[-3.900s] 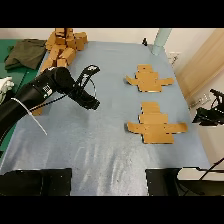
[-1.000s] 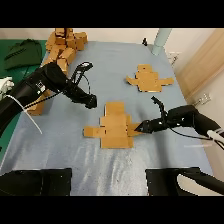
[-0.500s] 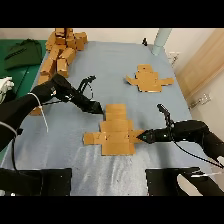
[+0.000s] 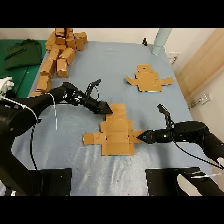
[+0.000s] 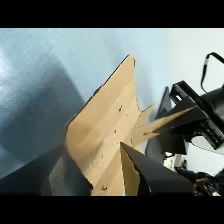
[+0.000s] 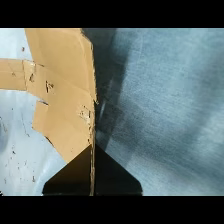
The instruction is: Fold the box.
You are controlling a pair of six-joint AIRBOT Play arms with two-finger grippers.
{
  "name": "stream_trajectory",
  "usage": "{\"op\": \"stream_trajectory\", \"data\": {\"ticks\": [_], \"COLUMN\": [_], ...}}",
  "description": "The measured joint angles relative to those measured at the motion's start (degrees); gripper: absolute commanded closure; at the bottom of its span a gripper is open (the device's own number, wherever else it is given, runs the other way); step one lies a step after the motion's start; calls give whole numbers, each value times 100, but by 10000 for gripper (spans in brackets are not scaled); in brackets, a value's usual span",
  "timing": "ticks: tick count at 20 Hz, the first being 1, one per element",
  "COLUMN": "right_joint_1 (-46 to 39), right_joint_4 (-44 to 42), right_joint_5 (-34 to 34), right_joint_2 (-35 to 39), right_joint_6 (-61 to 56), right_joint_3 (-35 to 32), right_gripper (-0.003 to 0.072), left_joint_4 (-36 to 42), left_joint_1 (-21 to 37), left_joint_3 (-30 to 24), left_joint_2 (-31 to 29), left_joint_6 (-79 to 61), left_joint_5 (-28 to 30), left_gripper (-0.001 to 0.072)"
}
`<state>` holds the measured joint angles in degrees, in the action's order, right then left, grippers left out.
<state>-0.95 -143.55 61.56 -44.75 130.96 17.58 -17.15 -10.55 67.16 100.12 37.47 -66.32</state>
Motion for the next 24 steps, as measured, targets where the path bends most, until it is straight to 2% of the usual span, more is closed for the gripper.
{"op": "stream_trajectory", "data": {"ticks": [4,7,10,18,24], "right_joint_1": [0,0,0,0,0], "right_joint_4": [7,11,9,4,9], "right_joint_5": [-22,-111,-157,-254,-262], "right_joint_2": [-42,-221,-470,-691,-706], "right_joint_6": [-61,-92,-101,-103,-105], "right_joint_3": [0,2,4,101,168], "right_gripper": [686,686,686,686,686], "left_joint_4": [348,487,503,153,13], "left_joint_1": [-22,-24,-24,-57,-282], "left_joint_3": [55,66,70,70,70], "left_joint_2": [138,170,190,192,192], "left_joint_6": [-219,-328,-426,-501,-529], "left_joint_5": [-791,-1360,-1609,-1539,-960], "left_gripper": [222,363,367,367,367]}}
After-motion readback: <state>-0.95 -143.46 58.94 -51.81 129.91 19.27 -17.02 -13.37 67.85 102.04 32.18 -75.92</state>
